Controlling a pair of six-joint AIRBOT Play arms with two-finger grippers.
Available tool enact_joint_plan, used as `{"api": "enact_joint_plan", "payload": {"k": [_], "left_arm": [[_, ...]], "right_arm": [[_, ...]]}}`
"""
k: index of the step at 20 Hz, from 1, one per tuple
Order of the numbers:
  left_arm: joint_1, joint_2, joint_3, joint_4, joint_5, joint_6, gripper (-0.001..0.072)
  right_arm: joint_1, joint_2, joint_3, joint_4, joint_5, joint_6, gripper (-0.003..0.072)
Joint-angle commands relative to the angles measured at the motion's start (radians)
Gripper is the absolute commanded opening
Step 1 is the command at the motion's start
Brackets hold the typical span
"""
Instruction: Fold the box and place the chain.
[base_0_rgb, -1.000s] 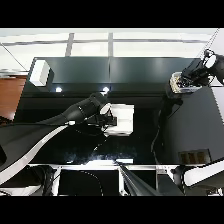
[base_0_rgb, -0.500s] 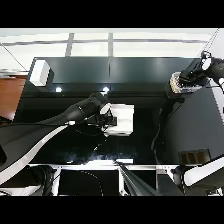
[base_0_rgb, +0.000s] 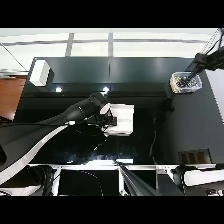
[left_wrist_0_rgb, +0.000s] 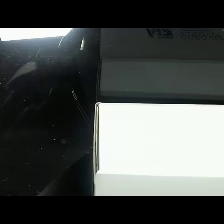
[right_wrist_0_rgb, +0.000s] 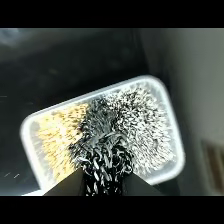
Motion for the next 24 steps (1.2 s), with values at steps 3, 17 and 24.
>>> {"api": "enact_joint_plan", "payload": {"k": [3, 17, 24], "left_arm": [[0.000, 0.000, 0.001, 0.000, 0.003, 0.000, 0.0026], [0.000, 0.000, 0.001, 0.005, 0.007, 0.000, 0.0027], [0.000, 0.000, 0.001, 0.012, 0.007, 0.000, 0.0027]], "right_arm": [[0.026, 0.274, 0.008, 0.137, 0.089, -0.130, 0.0004], [0.388, 0.607, -0.179, 0.503, 0.381, -0.200, 0.0004], [0.637, 0.587, -0.471, 0.637, 0.134, -0.201, 0.0004]]}}
